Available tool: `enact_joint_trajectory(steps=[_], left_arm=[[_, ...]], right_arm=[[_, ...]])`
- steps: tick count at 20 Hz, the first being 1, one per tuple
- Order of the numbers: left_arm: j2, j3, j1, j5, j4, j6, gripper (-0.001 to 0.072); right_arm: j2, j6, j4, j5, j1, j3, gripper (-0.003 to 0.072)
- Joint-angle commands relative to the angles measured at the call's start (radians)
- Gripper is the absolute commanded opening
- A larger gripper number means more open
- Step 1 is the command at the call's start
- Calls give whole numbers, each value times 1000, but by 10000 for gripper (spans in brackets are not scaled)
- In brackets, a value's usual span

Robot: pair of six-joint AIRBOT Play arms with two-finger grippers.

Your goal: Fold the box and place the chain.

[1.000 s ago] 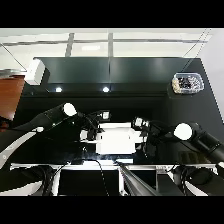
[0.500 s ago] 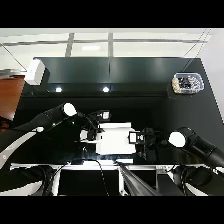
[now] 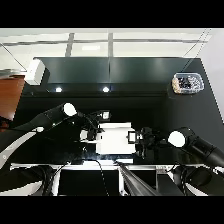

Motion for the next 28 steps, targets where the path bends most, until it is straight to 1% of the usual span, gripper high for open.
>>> enact_joint_trajectory(steps=[1,8,10,12,14,16,23,25,28], left_arm=[[0,0,0,-1,0,0,26],[0,0,0,0,0,0,27],[0,0,0,-1,0,0,27],[0,0,0,-1,0,0,27],[0,0,0,-1,0,0,27],[0,0,0,-2,0,0,27],[0,0,0,-2,0,0,27],[0,0,0,-2,0,0,27],[0,0,0,-3,0,0,27]], right_arm=[[-4,-4,15,-6,1,0,710],[-23,-4,35,13,1,-5,710],[-43,-13,40,10,31,-5,710],[-52,-15,40,-35,80,-5,710],[-52,-14,39,-129,121,-5,710],[-52,-10,40,-171,134,-5,710],[-52,-4,49,-180,134,-5,709],[-50,54,47,-202,134,4,710],[-48,156,-40,-201,120,44,710]])
